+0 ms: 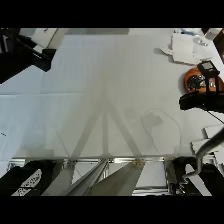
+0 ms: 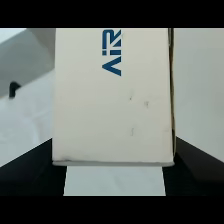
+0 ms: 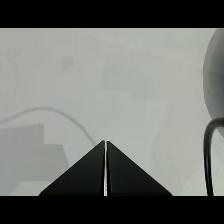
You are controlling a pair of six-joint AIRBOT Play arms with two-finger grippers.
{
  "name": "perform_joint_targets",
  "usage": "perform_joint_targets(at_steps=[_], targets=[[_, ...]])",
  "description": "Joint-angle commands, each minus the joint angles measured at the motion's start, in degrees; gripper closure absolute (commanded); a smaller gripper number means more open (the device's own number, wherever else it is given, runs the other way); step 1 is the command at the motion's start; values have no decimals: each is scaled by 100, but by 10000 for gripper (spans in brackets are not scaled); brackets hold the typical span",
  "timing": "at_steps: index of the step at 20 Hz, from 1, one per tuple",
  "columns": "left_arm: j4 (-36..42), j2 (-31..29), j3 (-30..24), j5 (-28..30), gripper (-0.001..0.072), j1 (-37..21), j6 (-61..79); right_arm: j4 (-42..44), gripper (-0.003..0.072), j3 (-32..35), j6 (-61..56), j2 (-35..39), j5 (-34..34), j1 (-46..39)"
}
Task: Fold the box and place the chain.
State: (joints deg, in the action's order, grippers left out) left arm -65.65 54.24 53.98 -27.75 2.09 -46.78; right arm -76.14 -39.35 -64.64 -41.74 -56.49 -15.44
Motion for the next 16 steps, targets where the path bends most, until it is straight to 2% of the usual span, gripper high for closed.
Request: perform_joint_targets(at_steps=[1,4,8,13,16], targets=[[-1851,101,7,-544,698,-466,-2177,2,676,-4,0,4,-2,-4],[-1904,448,7,-872,698,-706,-2188,2,676,-4,0,4,0,-4],[-1884,1408,7,-1388,694,-789,-2634,2,676,-4,0,4,0,-4],[-1888,2780,7,-1191,699,-789,-2702,2,676,-4,-2,4,2,-4],[-1880,3023,4,-990,689,-785,-2704,2,676,-4,0,4,4,-4]])
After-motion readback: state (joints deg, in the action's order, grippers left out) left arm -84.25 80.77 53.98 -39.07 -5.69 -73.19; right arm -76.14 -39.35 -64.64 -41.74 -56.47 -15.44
